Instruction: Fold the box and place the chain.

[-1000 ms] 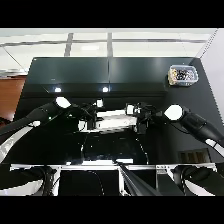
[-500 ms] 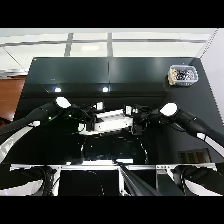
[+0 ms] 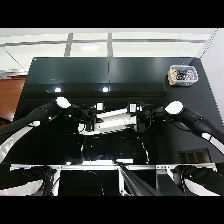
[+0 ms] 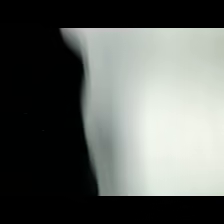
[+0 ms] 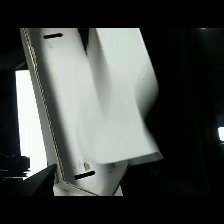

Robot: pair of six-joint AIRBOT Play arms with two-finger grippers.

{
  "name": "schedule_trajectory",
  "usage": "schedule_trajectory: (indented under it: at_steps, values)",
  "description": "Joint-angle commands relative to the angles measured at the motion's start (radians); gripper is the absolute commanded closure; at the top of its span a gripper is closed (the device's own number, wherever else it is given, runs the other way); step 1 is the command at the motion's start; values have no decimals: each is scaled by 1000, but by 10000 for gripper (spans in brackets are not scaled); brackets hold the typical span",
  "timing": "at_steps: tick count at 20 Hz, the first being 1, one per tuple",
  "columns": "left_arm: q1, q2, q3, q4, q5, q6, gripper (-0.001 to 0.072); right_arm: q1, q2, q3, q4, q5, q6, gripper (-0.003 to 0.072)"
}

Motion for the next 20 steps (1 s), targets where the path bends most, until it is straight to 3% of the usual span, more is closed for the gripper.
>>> schedule_trajectory:
  at_steps: [1, 8, 11, 16, 20]
  values:
    - [0, 0, 0, -2, 2, -2, 684, -7, 11, 0, -16, -2, 27, -2]
    - [0, 5, 10, -2, -3, -2, 683, 5, 5, -16, -9, 95, 27, -2]
    - [0, 4, 15, -2, -5, -3, 683, 44, -34, -46, 74, 76, -2, -2]
    - [0, 3, 12, -3, -5, -8, 683, 78, -85, -46, 73, -32, -63, -2]
    - [0, 3, 12, -10, -5, -11, 684, 77, -95, -46, 19, -29, -63, -2]
